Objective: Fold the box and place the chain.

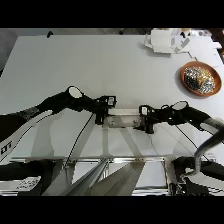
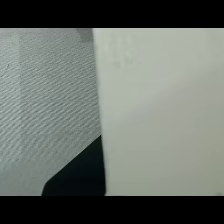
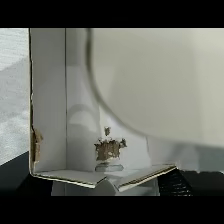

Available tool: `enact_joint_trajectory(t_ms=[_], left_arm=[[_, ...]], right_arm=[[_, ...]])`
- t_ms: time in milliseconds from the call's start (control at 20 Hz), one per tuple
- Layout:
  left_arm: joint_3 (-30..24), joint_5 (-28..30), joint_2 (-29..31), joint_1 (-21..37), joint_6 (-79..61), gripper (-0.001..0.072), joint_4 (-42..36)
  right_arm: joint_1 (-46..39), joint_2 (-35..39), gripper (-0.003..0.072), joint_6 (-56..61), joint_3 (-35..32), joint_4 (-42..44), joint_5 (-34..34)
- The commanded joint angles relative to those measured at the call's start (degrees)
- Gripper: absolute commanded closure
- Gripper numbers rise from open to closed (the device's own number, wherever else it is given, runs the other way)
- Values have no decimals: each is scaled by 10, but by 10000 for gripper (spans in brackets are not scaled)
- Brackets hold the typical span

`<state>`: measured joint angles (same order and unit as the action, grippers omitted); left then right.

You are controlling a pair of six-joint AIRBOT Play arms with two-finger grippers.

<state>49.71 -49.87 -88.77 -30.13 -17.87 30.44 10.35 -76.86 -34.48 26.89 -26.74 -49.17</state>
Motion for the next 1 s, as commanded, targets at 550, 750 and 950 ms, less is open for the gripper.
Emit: enact_joint_trajectory(t_ms=[550,750,950], left_arm=[[0,-1,0,0,-1,698,0],[0,-1,0,0,-1,698,0],[0,-1,0,0,-1,698,0]], right_arm=[[-1,-1,48,-5,0,33,-29],[-1,-7,173,-19,0,33,-23],[-1,-11,286,-21,0,33,-21]])
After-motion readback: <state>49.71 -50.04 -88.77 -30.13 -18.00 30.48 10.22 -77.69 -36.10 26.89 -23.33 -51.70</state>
